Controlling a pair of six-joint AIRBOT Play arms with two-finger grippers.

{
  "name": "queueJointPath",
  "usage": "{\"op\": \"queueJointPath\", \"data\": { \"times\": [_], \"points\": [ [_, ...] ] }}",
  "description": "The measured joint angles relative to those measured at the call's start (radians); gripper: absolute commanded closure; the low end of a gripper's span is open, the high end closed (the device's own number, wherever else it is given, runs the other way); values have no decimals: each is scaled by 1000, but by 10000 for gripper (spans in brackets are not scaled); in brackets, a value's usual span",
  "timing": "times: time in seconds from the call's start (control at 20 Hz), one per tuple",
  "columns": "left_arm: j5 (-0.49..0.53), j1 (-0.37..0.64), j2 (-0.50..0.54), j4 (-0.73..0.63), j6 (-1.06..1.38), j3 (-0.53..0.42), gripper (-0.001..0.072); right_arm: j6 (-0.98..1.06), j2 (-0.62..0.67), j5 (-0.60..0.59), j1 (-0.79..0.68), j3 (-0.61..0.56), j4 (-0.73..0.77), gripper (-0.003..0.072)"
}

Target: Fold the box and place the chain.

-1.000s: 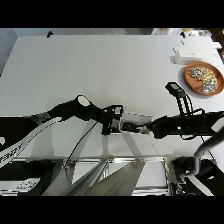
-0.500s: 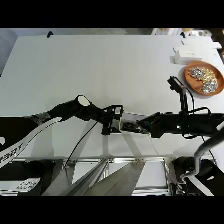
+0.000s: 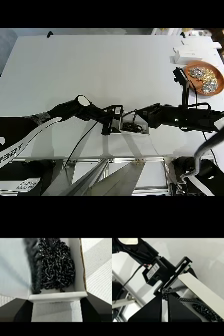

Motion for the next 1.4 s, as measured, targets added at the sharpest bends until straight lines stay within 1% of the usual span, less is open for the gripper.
{"op": "queueJointPath", "data": {
  "times": [0.15,0.35,0.5,0.55,0.6,0.65,0.7,0.8,0.85,0.9,0.95,1.05,1.15,1.4],
  "points": [
    [0,0,0,0,0,0,501,-1,-37,7,0,-3,-32,671],
    [0,0,0,0,0,0,501,-3,-122,23,2,-25,-55,671],
    [0,0,0,0,0,0,501,-23,-189,29,35,-36,-60,667],
    [0,0,0,0,0,0,501,-30,-208,26,52,-38,-63,615],
    [0,0,0,0,0,0,501,-35,-225,19,69,-39,-63,535],
    [0,0,0,0,0,0,501,-40,-237,12,82,-40,-64,476],
    [0,0,0,0,0,0,501,-43,-246,6,92,-39,-66,465],
    [0,0,0,0,0,0,501,-48,-257,-2,105,-25,-74,470],
    [0,0,0,0,0,0,501,-55,-259,0,109,-11,-79,506],
    [0,0,0,0,0,0,501,-69,-262,6,111,10,-88,627],
    [0,0,0,0,0,0,501,-83,-264,8,113,33,-98,671],
    [0,0,0,0,0,0,501,-116,-266,15,116,91,-130,671],
    [0,0,0,0,0,0,501,-140,-267,16,117,149,-193,671],
    [0,0,0,0,0,0,501,-162,-289,1,116,206,-408,670]
  ]
}}
